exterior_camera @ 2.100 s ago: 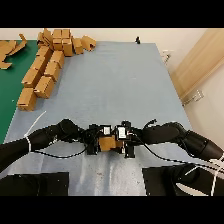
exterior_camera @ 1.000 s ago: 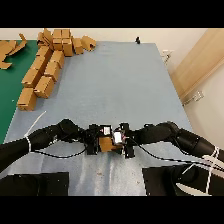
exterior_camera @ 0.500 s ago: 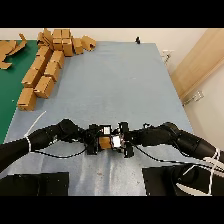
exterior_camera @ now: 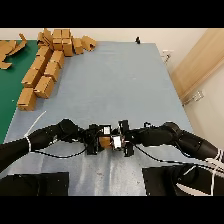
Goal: Fold the box.
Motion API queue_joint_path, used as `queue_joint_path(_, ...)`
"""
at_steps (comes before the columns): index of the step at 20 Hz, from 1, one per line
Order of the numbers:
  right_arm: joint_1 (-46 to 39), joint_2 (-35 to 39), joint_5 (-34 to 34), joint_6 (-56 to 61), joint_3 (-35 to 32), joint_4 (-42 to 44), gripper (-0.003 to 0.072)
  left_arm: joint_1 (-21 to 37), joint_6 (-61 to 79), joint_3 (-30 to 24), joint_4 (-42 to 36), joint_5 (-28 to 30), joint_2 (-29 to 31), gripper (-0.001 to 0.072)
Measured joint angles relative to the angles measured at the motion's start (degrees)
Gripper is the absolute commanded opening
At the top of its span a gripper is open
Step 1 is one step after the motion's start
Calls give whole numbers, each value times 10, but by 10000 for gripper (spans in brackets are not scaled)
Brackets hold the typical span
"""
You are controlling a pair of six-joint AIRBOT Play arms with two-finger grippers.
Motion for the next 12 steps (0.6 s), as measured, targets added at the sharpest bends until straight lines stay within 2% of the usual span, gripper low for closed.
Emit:
queue_joint_path(2, 0, 1, 5, 0, 2, -8, 285, 0, 0, 0, 0, 0, 0, 609)
queue_joint_path(7, 0, -4, 9, 0, 4, -16, 278, 0, 0, 0, 0, 0, 0, 609)
queue_joint_path(8, 1, -7, 9, 0, 4, -17, 221, 0, 0, 0, 0, 0, 0, 610)
queue_joint_path(12, 7, -21, 7, 0, 5, -16, 220, 0, 0, 0, 0, 0, 0, 609)
